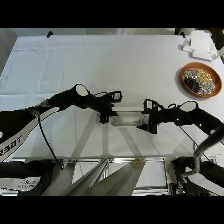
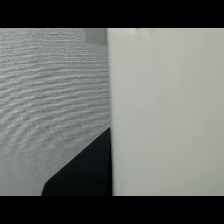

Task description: Fold the box and place the chain.

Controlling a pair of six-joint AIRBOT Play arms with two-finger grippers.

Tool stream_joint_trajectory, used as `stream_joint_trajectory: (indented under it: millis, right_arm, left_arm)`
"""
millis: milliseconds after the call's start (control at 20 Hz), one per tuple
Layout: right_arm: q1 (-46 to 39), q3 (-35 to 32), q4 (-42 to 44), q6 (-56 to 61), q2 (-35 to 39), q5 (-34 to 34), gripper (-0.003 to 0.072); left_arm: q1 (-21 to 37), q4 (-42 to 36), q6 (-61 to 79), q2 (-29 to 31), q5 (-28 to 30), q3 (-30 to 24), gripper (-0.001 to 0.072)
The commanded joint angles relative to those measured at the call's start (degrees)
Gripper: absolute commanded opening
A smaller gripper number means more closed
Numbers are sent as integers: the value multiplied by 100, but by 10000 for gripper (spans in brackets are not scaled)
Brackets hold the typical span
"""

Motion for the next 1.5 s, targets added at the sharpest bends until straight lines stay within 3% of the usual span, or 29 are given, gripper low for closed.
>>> stream_joint_trajectory:
  millis: [0,400,450,650,750,850,1250,1350,1450]
  right_arm:
    - [160,2,66,-9,-192,-48,651]
    - [195,2,162,-116,-542,-299,645]
    - [195,2,157,-118,-566,-319,597]
    - [195,2,157,-151,-590,-459,526]
    - [195,2,160,-304,-590,-461,523]
    - [190,2,160,-446,-590,-463,410]
    - [190,2,160,-863,-590,-662,395]
    - [190,2,160,-863,-590,-673,334]
    - [190,2,160,-863,-590,-673,325]
  left_arm:
    - [-2,-4,-4,4,11,0,11]
    - [-2,-2,-4,4,11,0,11]
    - [-2,-4,-7,4,11,0,11]
    - [-2,-4,-4,4,11,0,11]
    - [-2,-4,-4,4,11,0,11]
    - [-2,-2,-7,4,11,0,11]
    - [-2,-2,-7,4,11,0,11]
    - [-2,-4,-4,4,11,0,11]
    - [-2,-2,-7,4,11,0,11]
